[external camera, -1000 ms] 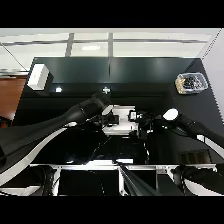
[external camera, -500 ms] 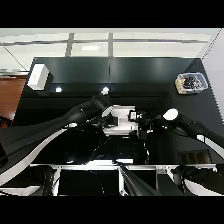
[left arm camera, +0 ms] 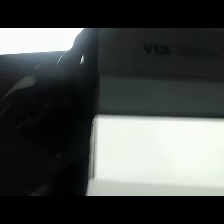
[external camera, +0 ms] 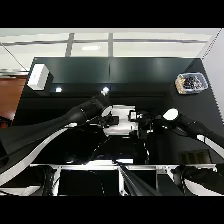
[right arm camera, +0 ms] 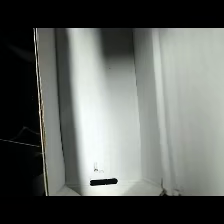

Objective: Fold the box and place the chain.

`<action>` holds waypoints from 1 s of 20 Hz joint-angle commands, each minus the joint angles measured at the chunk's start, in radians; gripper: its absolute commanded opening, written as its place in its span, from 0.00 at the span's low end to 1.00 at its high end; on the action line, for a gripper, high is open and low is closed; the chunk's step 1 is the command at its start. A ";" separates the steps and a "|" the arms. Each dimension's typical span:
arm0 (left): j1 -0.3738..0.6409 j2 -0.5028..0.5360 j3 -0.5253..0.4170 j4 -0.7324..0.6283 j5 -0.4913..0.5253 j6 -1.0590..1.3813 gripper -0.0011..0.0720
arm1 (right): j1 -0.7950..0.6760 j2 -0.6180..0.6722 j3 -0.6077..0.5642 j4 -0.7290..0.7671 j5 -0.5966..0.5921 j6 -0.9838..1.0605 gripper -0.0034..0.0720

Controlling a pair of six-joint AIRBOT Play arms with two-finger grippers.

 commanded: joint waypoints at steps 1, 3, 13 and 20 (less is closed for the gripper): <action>0.001 0.006 0.003 -0.012 0.007 -0.004 0.37 | 0.000 0.000 -0.001 0.000 0.000 0.000 0.37; 0.001 0.009 0.003 -0.009 0.002 -0.003 0.41 | 0.000 0.000 -0.001 0.001 0.000 0.000 0.37; 0.023 0.024 0.001 0.021 -0.028 -0.008 0.20 | 0.000 0.000 -0.001 0.002 0.000 0.000 0.37; 0.022 0.022 0.001 0.018 -0.019 -0.008 0.05 | 0.000 0.000 -0.001 0.006 -0.009 0.008 0.85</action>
